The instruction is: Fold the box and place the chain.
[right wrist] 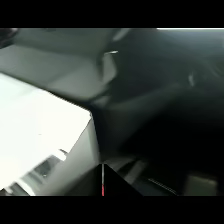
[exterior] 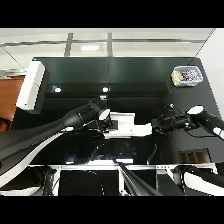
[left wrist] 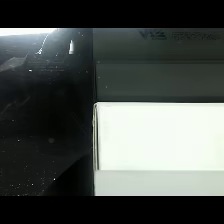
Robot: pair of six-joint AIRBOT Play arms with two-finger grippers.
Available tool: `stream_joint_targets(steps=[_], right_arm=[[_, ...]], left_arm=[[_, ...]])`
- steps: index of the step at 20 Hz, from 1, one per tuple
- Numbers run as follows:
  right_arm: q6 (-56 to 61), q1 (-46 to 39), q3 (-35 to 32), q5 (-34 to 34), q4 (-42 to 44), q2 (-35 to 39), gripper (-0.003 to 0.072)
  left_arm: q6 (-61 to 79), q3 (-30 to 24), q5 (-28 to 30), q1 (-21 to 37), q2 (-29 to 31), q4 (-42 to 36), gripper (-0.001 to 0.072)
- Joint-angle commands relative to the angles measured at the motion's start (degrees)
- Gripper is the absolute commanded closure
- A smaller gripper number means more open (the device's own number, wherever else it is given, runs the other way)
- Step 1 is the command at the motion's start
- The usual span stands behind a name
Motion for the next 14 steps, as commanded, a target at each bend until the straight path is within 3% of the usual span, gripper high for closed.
stream_joint_targets(steps=[1,3,4,5,6,10,11,13,14], right_arm=[[-4.28,4.44,2.23,2.29,5.55,-1.09,0.0674],[-4.26,4.24,5.20,6.14,5.51,-1.01,0.0669],[-4.26,4.26,6.82,8.04,5.68,-1.01,0.0470],[-4.26,4.28,8.11,9.57,5.77,-1.01,0.0160],[-4.26,4.37,9.09,10.82,5.84,-1.01,0.0069],[-2.67,6.67,9.62,10.16,5.79,-1.01,0.0072],[-2.47,7.54,9.64,9.81,5.77,-1.01,0.0156],[-2.14,9.03,9.66,8.72,5.60,-1.01,0.0240],[-2.03,9.60,9.75,8.15,5.07,-1.01,0.0354]], left_arm=[[0.09,0.04,0.02,0.04,0.02,0.07,0.0682],[0.26,0.04,0.02,0.04,0.02,0.04,0.0681],[0.26,0.04,0.02,0.04,0.02,0.04,0.0681],[0.26,0.04,0.02,0.04,0.02,0.04,0.0681],[0.26,0.04,0.02,0.04,0.02,0.04,0.0682],[0.26,0.04,0.02,0.04,0.02,0.04,0.0681],[0.26,0.04,0.02,0.04,0.02,0.02,0.0681],[0.26,0.04,0.02,0.04,0.02,0.02,0.0681],[0.26,0.04,0.02,0.04,0.02,0.02,0.0681]])
